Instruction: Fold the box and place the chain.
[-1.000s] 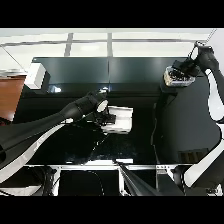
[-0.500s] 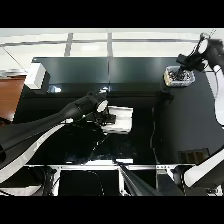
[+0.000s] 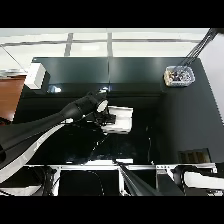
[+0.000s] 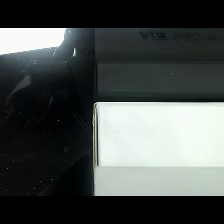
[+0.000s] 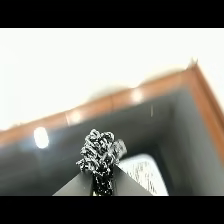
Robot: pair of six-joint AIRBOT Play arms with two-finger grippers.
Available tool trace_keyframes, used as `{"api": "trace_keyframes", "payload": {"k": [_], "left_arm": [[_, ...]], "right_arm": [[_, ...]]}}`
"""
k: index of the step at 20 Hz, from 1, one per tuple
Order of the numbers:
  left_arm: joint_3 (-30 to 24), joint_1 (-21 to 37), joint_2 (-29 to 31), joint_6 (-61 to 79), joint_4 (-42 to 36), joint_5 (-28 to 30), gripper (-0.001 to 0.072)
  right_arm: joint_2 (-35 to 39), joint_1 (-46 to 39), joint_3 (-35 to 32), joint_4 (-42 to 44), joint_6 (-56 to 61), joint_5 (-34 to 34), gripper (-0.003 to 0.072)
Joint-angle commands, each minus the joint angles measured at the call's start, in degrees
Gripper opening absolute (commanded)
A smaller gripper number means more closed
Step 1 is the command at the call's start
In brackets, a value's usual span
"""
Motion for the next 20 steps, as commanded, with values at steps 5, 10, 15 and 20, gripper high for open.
{"api": "trace_keyframes", "payload": {"k": [5,10,15,20], "left_arm": [[0.04,0.04,0.0,0.02,0.0,-0.02,0.0027],[0.04,0.04,0.0,0.02,0.02,0.15,0.0026],[0.04,0.04,0.0,0.04,0.02,0.09,0.0026],[0.04,0.04,0.0,0.02,0.02,0.07,0.0026]], "right_arm": [[16.72,0.28,0.04,7.5,-3.85,2.01,0.0015],[21.55,0.28,0.04,25.09,-8.7,14.67,0.0015],[22.58,0.33,0.0,35.43,-13.88,32.11,0.0014],[22.56,3.74,-0.04,35.41,-13.92,39.69,0.0015]]}}
